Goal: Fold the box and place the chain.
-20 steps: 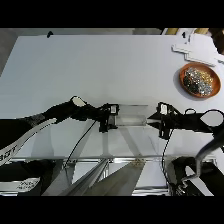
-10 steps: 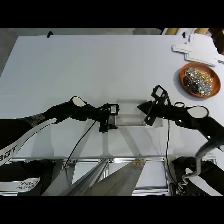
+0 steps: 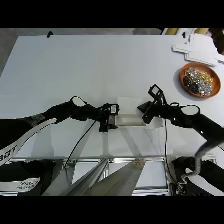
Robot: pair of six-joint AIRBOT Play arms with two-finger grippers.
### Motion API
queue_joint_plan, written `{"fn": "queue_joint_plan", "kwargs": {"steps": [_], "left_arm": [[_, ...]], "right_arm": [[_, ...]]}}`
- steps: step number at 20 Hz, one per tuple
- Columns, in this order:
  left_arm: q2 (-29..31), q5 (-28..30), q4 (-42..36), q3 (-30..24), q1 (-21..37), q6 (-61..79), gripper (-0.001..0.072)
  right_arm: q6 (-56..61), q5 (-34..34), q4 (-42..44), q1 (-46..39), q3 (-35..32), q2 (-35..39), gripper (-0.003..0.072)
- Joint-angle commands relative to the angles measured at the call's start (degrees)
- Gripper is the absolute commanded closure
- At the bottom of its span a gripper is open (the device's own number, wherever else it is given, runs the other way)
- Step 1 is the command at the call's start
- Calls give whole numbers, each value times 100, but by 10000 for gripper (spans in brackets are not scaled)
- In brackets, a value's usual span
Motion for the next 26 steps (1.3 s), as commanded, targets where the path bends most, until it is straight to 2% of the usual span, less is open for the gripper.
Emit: {"fn": "queue_joint_plan", "kwargs": {"steps": [1,3,6,9,11,12,13,14,15,18,21,26], "left_arm": [[-4,-11,2,0,-2,-4,540],[-4,-11,2,0,-2,-4,540],[-4,-11,2,0,-2,-4,540],[-4,-11,2,0,-2,-4,540],[-4,-11,2,0,-2,-4,539],[-4,-11,2,0,-2,-4,540],[-4,-11,2,0,-2,-4,540],[-4,-11,2,0,-2,-4,540],[-4,-11,2,0,-2,-4,540],[-4,-11,2,0,-2,-4,540],[-4,-11,2,0,-2,-4,540],[-4,-11,2,0,-2,-4,540]], "right_arm": [[9,-26,-448,7,7,826,665],[46,153,-1373,7,7,1377,668],[557,1078,-3126,7,7,1871,668],[1054,2288,-4566,7,4,1886,666],[1051,2485,-5154,7,2,1862,666],[970,2378,-5202,7,2,1825,661],[879,2188,-5191,7,2,1764,596],[879,2063,-5163,7,2,1698,493],[881,1956,-5165,7,2,1648,457],[739,1869,-4865,9,2,1587,466],[146,1537,-3829,9,2,1458,466],[151,1547,-4153,7,-7,999,466]]}}
